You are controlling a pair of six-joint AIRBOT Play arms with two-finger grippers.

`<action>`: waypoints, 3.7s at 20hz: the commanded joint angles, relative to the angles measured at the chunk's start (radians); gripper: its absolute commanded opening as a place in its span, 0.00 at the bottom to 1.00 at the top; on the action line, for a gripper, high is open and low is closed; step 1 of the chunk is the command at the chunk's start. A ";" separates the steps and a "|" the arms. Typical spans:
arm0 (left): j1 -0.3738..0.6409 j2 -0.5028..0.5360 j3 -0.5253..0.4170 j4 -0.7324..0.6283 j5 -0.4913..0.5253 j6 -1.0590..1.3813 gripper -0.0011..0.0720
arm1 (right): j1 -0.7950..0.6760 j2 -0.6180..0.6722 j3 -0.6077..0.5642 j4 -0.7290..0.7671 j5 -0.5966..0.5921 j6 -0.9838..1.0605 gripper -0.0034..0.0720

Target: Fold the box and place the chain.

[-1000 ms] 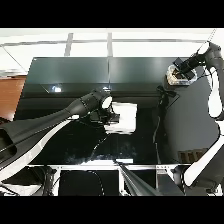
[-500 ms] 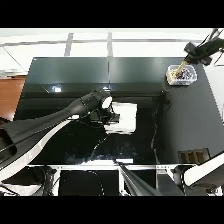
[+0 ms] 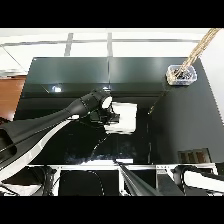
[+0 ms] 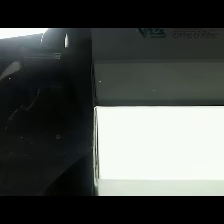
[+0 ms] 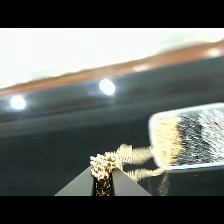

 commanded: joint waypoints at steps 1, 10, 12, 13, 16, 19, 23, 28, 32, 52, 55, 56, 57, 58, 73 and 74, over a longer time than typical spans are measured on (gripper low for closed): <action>0.000 0.000 0.001 0.000 0.002 0.000 0.05 | 0.015 0.166 -0.038 0.072 0.044 -0.044 0.06; 0.000 0.000 0.001 0.001 0.002 0.000 0.05 | 0.177 0.363 -0.072 0.076 0.175 -0.060 0.06; 0.000 0.000 0.001 0.001 0.002 0.000 0.05 | 0.222 0.362 -0.072 0.089 0.230 -0.060 0.06; 0.000 0.000 0.001 0.001 0.002 0.000 0.05 | 0.246 0.362 -0.072 0.103 0.255 -0.060 0.06; 0.000 0.000 0.001 0.001 0.002 0.000 0.05 | 0.305 0.362 -0.072 0.129 0.326 -0.060 0.06; 0.000 0.000 0.001 0.001 0.002 0.000 0.05 | 0.350 0.362 -0.072 0.187 0.323 -0.059 0.06; 0.000 0.000 0.001 0.001 0.002 0.000 0.05 | 0.361 0.362 -0.072 0.229 0.298 -0.059 0.06; 0.000 0.000 0.001 0.001 0.002 0.000 0.05 | 0.361 0.328 -0.074 0.356 0.266 -0.055 0.06; 0.000 0.000 0.001 0.000 0.002 0.000 0.05 | 0.362 0.322 -0.108 0.389 0.228 -0.056 0.06; 0.000 0.000 0.001 0.000 0.002 0.000 0.05 | 0.487 0.222 -0.108 0.402 0.166 -0.064 0.06; 0.000 0.000 0.001 0.000 0.002 0.000 0.05 | 0.487 0.219 -0.108 0.377 0.172 -0.064 0.06; 0.000 0.000 0.001 0.000 0.002 0.000 0.05 | 0.488 0.219 -0.110 0.367 0.187 -0.064 0.06; 0.000 0.000 0.001 0.000 0.002 0.000 0.05 | 0.488 0.219 -0.118 0.359 0.202 -0.064 0.06; 0.000 0.000 0.001 0.000 0.002 0.000 0.05 | 0.488 0.219 -0.132 0.357 0.216 -0.064 0.06; 0.000 0.000 0.001 0.000 0.002 0.000 0.05 | 0.621 0.220 -0.846 0.183 -0.127 -0.059 0.07; 0.000 0.000 0.001 0.000 0.002 0.000 0.05 | 0.623 0.219 -0.909 0.183 -0.195 -0.041 0.07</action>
